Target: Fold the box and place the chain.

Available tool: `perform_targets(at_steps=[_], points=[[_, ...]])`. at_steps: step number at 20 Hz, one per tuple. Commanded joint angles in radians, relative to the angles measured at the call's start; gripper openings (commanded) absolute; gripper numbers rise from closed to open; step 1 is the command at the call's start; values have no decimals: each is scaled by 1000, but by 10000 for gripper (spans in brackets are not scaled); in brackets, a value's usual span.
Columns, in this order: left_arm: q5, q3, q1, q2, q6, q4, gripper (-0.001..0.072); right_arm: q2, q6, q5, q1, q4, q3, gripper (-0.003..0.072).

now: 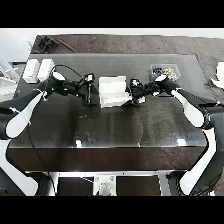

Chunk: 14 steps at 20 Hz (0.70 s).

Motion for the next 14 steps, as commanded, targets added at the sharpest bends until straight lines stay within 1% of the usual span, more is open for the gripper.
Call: perform_targets(at_steps=[1,6,13,14], points=[[17,-6,1,-18,37,-42,720,1,0,0,1,0,1,564],[7,-6,-3,-43,35,-60,720,1,0,0,1,0,1,564],[-62,-6,-3,-46,36,-60,720,1,0,0,1,0,1,564],[-60,-6,-3,-46,36,-60,720,1,0,0,1,0,1,564]])
